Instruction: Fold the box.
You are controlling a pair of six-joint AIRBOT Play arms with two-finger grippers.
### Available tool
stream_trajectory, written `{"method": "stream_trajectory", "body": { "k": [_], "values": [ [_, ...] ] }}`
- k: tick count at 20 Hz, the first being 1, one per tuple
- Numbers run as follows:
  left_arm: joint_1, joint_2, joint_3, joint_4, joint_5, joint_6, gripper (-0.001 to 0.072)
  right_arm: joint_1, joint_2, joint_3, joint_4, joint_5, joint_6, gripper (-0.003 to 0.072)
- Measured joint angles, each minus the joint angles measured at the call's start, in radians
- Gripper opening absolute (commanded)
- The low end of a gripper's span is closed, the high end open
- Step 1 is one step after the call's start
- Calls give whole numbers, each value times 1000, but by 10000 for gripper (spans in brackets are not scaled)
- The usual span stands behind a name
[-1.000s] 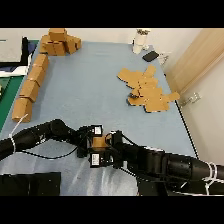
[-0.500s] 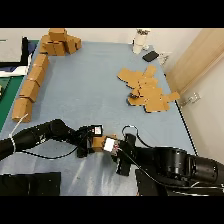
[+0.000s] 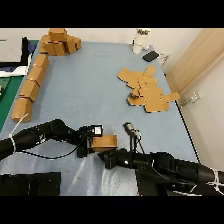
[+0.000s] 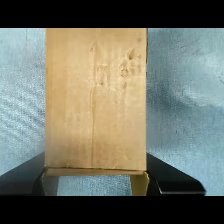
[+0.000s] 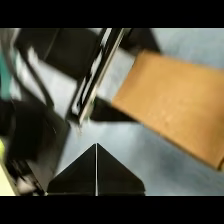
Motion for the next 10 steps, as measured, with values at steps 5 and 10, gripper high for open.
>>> {"method": "stream_trajectory", "body": {
  "k": [5, 10],
  "values": [
    [0, 0, 0, 0, 0, 0, 403, -48, -39, -28, 26, 152, 139, 5],
    [0, 0, 0, 0, 0, 0, 402, -59, -70, -33, 32, 157, 169, 5]
  ]
}}
